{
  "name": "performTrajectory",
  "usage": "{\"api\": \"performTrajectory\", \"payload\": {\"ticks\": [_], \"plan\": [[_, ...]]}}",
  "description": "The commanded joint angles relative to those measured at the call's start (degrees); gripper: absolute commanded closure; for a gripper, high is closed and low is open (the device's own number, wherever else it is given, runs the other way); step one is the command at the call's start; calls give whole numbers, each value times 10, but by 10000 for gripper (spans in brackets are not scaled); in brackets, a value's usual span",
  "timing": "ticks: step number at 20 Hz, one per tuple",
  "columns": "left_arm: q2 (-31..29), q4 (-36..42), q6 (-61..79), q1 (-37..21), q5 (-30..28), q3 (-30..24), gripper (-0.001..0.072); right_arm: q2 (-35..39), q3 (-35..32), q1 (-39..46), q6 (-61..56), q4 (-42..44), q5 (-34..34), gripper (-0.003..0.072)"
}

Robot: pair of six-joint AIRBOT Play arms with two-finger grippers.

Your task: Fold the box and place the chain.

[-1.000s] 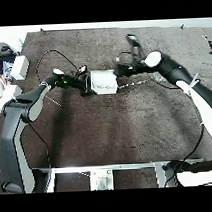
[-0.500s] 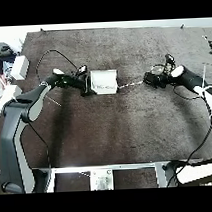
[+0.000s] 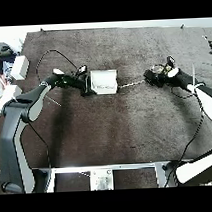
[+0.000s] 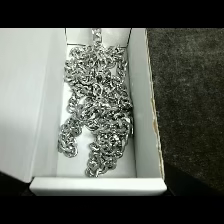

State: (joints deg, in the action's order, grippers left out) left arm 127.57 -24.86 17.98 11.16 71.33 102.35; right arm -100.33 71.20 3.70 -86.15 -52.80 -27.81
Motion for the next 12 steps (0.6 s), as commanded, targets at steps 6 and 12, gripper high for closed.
{"api": "performTrajectory", "payload": {"ticks": [6, 12], "plan": [[0, 0, 0, 0, 0, 0, 266, 168, 8, -110, 106, 36, -83, 675], [0, 0, 0, 0, 0, 0, 266, 236, 13, -184, 105, 57, -37, 675]]}}
